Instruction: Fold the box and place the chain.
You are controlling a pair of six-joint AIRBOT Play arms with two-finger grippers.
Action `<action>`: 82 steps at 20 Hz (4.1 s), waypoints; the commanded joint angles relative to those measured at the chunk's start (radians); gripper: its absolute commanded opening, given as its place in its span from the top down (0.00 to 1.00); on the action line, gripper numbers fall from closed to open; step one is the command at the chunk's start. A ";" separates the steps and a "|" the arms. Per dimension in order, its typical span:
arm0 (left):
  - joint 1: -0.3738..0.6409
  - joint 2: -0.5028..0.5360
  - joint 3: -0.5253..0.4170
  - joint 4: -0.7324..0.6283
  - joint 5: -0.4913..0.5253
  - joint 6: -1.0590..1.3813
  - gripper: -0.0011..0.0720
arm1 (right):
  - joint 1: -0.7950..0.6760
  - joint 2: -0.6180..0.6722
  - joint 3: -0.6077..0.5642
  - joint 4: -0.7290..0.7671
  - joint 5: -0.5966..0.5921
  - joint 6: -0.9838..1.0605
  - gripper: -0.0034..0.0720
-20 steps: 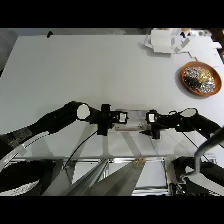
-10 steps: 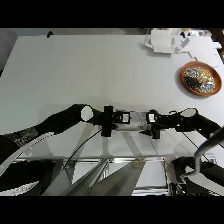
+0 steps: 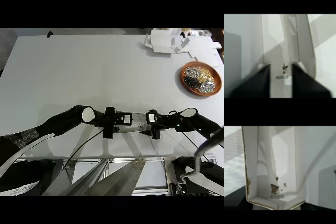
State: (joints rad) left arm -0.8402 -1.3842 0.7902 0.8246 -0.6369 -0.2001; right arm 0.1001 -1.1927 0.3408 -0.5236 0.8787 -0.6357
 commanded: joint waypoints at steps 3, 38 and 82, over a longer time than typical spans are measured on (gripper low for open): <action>0.033 0.102 0.000 0.092 -0.127 -0.258 0.95 | 0.000 0.000 0.000 0.001 0.000 0.002 0.43; 0.167 0.070 -0.167 -0.169 -0.059 -1.119 0.98 | 0.000 0.000 0.000 0.000 0.000 0.002 0.43; -0.051 0.013 0.147 0.397 -0.201 -1.946 0.37 | 0.000 0.000 0.000 0.001 0.000 0.002 0.43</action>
State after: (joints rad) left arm -0.8650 -1.3308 0.8661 1.0664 -0.7532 -1.9350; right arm 0.1005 -1.1927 0.3408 -0.5232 0.8783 -0.6338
